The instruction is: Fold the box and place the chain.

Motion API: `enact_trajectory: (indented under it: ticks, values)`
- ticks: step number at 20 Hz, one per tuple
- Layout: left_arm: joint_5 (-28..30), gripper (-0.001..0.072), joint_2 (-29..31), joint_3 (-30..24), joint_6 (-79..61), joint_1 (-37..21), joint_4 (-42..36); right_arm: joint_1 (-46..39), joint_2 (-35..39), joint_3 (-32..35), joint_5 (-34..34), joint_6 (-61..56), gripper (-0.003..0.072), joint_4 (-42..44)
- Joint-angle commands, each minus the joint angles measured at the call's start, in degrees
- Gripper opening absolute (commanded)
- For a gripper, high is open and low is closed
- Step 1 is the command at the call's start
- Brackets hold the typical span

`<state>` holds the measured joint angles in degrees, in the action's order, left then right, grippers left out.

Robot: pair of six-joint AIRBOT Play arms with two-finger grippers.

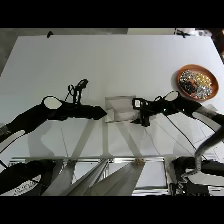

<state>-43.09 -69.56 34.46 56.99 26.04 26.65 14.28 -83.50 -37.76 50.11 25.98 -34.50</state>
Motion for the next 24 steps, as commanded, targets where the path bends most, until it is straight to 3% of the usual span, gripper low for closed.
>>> enact_trajectory:
  ticks: [1,5,11,16,24]
  values:
    - [-1.5,0.0402,-0.3,0.4,0.0,1.1,0.4,0.0,0.0,0.0,0.0,0.0,0.0534,0.0]
    - [-0.5,0.0403,-1.1,0.4,3.1,2.7,2.1,0.0,0.0,0.0,0.0,0.0,0.0534,0.0]
    - [2.3,0.0415,-1.1,1.5,17.3,4.9,11.1,0.0,0.0,0.0,0.0,0.0,0.0534,0.0]
    - [1.6,0.0415,-4.0,8.2,30.5,7.9,20.4,0.0,0.0,0.0,0.0,0.0,0.0534,0.0]
    - [-5.9,0.0413,-10.4,17.2,51.2,12.3,35.6,0.0,0.0,0.0,0.0,0.0,0.0534,0.0]
